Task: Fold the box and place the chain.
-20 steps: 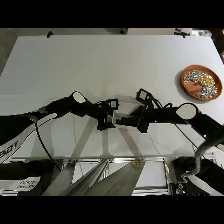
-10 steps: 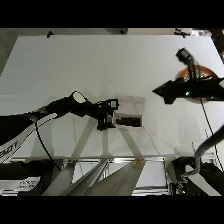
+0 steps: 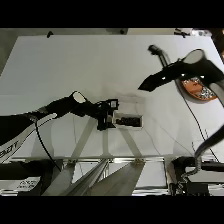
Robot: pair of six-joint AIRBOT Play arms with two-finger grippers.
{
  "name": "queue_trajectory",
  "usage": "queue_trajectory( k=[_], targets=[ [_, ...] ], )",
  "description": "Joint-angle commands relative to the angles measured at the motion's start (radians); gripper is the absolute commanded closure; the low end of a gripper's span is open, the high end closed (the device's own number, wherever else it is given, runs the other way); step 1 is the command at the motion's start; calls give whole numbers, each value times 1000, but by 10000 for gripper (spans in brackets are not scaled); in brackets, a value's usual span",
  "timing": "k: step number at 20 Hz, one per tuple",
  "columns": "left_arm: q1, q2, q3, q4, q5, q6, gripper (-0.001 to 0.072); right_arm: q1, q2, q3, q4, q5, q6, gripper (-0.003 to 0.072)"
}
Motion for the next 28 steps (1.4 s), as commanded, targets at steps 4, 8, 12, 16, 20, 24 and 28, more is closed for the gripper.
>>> queue_trajectory(
  k=[4, 8, 12, 16, 20, 24, 28],
  targets=[
    [0, 0, 0, 0, 0, 0, 371, 131, -45, 46, -117, 146, -28, 427],
    [0, 0, 0, 0, 0, 0, 371, 163, 80, 7, -122, 147, -65, 392],
    [0, 0, 0, 0, 0, 0, 371, 219, 170, -110, -198, 138, -79, 380],
    [0, 0, 0, 0, 0, 0, 371, 274, 220, -183, -255, 59, -76, 255],
    [0, 0, 0, 0, 0, 1, 371, 325, 234, -193, -285, 16, -76, 221],
    [0, 0, 0, 0, 0, 1, 371, 372, 283, -208, -296, -27, -71, 221],
    [0, 0, 0, 0, 0, 0, 371, 402, 311, -277, -384, -139, 1, 221]
  ],
)
